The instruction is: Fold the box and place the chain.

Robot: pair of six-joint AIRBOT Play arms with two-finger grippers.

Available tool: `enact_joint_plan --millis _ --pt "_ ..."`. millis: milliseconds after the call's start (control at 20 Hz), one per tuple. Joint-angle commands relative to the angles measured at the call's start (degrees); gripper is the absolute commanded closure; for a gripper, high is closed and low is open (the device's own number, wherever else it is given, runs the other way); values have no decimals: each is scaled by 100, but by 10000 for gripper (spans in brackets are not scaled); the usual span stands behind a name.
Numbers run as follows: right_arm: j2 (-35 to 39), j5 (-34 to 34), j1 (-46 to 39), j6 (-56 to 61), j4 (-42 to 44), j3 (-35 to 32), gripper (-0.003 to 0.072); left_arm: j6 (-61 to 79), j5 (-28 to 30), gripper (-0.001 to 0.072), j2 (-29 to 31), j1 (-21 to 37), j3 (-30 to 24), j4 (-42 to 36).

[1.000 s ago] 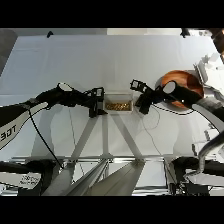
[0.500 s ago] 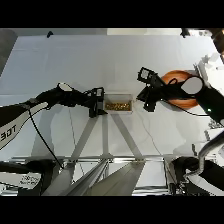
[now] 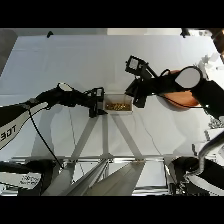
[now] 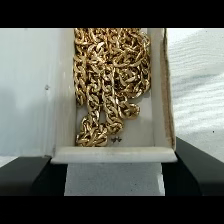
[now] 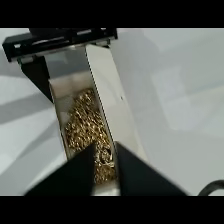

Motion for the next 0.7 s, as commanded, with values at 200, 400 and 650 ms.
enact_joint_plan --millis 200,400,650 --pt "-662 378 127 238 0 916 389 0 0 452 0 0 0 2" --pt "-1620 686 -125 1757 7 1897 387 0 2 452 0 0 0 2" --pt "-2586 1801 -444 2006 350 2142 385 0 0 452 0 0 0 0"
